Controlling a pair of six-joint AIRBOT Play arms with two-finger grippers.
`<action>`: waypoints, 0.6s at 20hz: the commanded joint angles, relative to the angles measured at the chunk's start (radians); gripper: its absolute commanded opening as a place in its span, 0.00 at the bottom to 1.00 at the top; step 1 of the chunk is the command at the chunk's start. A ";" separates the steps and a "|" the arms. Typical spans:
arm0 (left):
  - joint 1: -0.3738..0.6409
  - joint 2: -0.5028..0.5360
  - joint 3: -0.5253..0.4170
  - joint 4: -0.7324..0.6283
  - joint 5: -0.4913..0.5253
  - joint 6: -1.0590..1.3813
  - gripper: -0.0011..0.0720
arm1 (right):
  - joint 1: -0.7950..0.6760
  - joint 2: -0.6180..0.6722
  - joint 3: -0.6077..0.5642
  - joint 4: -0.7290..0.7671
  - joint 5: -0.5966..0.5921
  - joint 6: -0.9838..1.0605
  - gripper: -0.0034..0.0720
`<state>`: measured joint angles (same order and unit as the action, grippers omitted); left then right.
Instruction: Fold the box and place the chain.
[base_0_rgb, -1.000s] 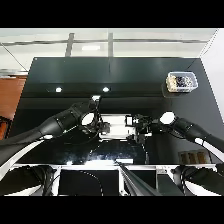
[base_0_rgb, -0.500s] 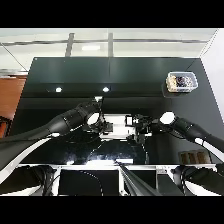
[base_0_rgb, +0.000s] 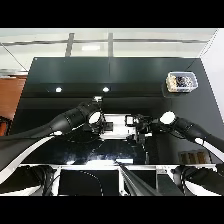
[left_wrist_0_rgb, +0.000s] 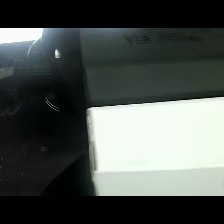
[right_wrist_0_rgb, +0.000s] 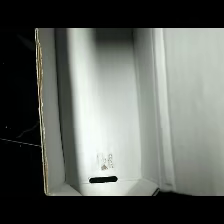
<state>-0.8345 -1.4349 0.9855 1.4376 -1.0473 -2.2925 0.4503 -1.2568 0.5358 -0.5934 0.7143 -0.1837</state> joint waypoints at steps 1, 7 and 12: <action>-0.001 -0.002 0.002 -0.008 0.008 0.006 0.05 | 0.000 0.000 0.000 -0.002 -0.001 -0.003 0.68; -0.001 -0.003 0.003 -0.010 -0.001 0.007 0.36 | 0.000 0.000 0.000 -0.001 -0.001 -0.003 0.68; -0.001 -0.007 0.010 0.001 -0.008 0.007 0.77 | 0.000 0.000 0.000 -0.001 -0.001 -0.003 0.68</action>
<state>-0.8360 -1.4391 0.9932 1.4288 -1.0485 -2.2829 0.4503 -1.2568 0.5358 -0.5949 0.7124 -0.1871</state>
